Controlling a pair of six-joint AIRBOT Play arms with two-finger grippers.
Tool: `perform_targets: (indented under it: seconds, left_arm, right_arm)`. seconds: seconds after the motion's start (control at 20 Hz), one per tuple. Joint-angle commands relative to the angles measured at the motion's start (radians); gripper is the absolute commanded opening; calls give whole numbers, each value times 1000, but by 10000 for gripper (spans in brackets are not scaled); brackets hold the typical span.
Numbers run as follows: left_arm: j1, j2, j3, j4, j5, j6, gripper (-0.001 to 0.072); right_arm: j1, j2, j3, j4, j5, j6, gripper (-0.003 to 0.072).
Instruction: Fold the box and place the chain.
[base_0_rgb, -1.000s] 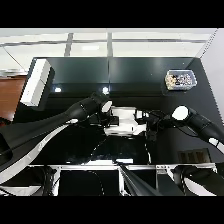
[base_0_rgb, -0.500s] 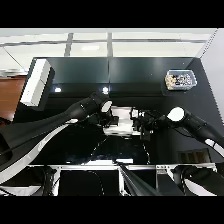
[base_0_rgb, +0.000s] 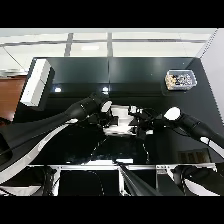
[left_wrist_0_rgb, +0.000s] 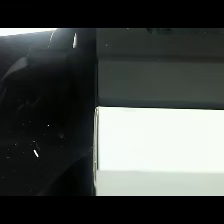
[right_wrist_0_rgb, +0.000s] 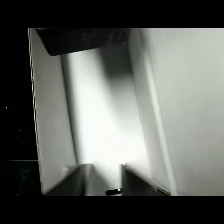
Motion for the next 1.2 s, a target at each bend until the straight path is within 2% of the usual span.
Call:
perform_targets:
  seconds: [0.0,0.1,0.2,0.25,0.35,0.45,0.55,0.65,0.85,0.95,1.05,1.1,1.15]
  left_arm:
    - [0,0,1,0,2,0,24]
    - [0,0,1,0,2,0,24]
    - [0,0,1,0,2,0,24]
    - [0,0,1,0,2,0,24]
    - [0,0,1,0,3,0,24]
    - [1,0,1,0,10,0,24]
    - [1,0,1,0,13,0,24]
    - [1,0,1,0,14,0,24]
    - [1,0,1,0,15,0,24]
    - [1,0,1,0,16,0,24]
    - [1,0,1,0,15,0,24]
    - [1,0,1,0,15,0,24]
    - [1,0,1,0,15,0,24]
  right_arm:
    - [-17,20,13,-98,19,244,13]
    - [-70,85,61,-240,129,557,12]
    - [-186,168,143,-372,331,903,13]
    - [-259,199,169,-427,414,1001,12]
    - [-447,246,146,-520,428,1126,13]
    - [-638,245,48,-472,314,1295,13]
    - [-733,214,-72,-230,280,1225,13]
    - [-707,140,-132,-70,328,1088,13]
    - [-518,-16,-141,33,280,1008,13]
    - [-437,-43,-140,79,197,991,13]
    - [-398,-42,-117,89,195,976,15]
    - [-395,-42,-88,89,243,954,79]
    - [-396,-42,-53,88,292,938,362]
